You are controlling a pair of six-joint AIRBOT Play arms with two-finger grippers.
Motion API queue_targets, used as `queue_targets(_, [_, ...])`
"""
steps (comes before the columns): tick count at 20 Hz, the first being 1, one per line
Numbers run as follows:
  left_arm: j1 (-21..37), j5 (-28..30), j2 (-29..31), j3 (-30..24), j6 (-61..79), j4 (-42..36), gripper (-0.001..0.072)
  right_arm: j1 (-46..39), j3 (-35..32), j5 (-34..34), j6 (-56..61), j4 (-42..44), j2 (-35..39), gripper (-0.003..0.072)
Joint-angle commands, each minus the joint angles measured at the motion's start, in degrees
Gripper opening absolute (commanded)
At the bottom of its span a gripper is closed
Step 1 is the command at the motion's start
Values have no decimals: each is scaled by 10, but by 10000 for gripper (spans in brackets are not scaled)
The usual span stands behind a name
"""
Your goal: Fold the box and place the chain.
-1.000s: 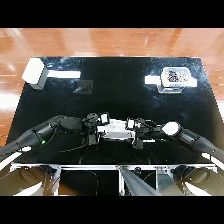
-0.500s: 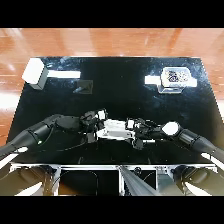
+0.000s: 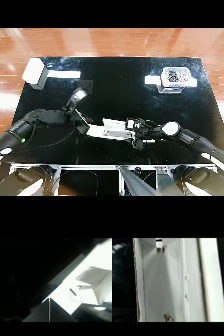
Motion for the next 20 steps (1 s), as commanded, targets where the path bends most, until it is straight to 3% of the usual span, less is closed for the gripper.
queue_targets(1, [73,62,7,1,-214,35,20,0,0,0,0,0,0,600])
queue_targets(5, [143,80,-3,-2,-244,41,21,0,0,0,0,0,0,600])
queue_targets(8, [162,130,-59,-2,-322,17,21,0,0,0,0,0,0,600])
queue_targets(10, [152,175,-103,-2,-291,-28,20,0,0,0,0,0,0,600])
queue_targets(12, [130,176,-135,-1,-276,-50,21,0,0,0,0,1,0,600])
queue_targets(20, [40,118,-191,0,-253,-102,21,0,0,0,0,7,0,600])
